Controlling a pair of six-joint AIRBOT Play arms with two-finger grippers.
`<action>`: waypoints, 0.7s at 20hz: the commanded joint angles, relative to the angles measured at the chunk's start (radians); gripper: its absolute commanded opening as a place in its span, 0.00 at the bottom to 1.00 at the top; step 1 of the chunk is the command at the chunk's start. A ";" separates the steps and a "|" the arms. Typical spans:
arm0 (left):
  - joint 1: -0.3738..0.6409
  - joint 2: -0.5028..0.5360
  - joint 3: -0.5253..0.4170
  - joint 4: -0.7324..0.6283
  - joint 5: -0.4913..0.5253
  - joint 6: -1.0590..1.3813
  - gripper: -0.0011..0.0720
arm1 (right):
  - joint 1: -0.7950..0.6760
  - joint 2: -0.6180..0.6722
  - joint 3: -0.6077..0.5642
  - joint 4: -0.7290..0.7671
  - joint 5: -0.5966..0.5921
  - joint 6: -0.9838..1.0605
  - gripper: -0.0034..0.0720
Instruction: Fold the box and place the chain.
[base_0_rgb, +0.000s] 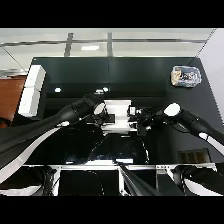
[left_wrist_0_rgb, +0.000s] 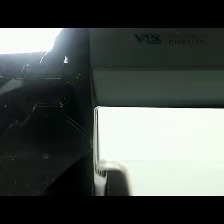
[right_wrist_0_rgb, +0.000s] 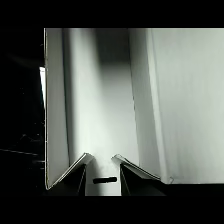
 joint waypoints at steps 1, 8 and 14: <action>0.000 -0.001 0.001 -0.003 0.003 -0.001 0.05 | 0.003 -0.009 0.000 0.037 0.002 0.001 0.41; 0.000 -0.001 0.001 -0.003 0.003 -0.001 0.05 | 0.003 -0.009 0.000 0.048 0.005 0.002 0.29; 0.000 -0.001 0.001 -0.003 0.005 -0.001 0.05 | 0.003 -0.009 0.000 0.051 0.004 0.010 0.54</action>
